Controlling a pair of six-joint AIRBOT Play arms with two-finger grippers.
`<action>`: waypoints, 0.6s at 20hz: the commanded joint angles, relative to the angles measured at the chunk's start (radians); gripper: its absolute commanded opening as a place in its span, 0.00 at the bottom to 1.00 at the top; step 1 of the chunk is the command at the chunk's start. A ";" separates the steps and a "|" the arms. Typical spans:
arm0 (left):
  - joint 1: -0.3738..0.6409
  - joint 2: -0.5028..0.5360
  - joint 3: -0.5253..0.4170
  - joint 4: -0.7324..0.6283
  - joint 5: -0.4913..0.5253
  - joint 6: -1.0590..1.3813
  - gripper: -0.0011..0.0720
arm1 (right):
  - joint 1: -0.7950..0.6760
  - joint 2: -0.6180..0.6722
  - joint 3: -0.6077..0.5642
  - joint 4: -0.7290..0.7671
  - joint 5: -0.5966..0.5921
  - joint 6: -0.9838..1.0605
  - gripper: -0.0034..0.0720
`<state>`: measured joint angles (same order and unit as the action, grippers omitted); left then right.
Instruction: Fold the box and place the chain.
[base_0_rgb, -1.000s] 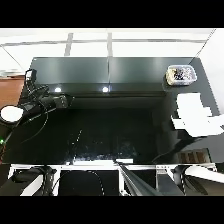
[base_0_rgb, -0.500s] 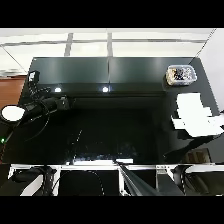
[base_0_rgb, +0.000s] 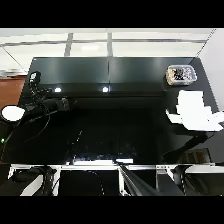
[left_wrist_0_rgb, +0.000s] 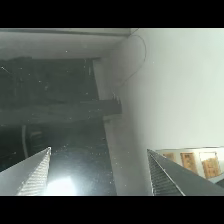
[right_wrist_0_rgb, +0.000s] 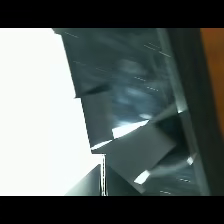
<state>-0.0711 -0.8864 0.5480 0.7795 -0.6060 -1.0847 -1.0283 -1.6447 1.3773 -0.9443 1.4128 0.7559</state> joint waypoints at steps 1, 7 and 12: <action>0.002 -0.003 0.000 0.001 0.006 0.000 0.96 | 0.039 0.109 -0.107 0.197 -0.004 0.019 0.07; 0.001 -0.005 0.000 -0.003 -0.009 0.001 0.96 | 0.290 0.369 -0.441 0.318 -0.078 0.026 0.07; 0.001 -0.005 0.000 -0.025 -0.019 -0.001 0.96 | 0.525 0.616 -0.857 0.649 -0.395 -0.074 0.07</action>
<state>-0.0700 -0.8906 0.5480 0.7692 -0.6140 -1.0855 -0.6331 -1.1557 0.7353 -0.5110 1.1892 0.7498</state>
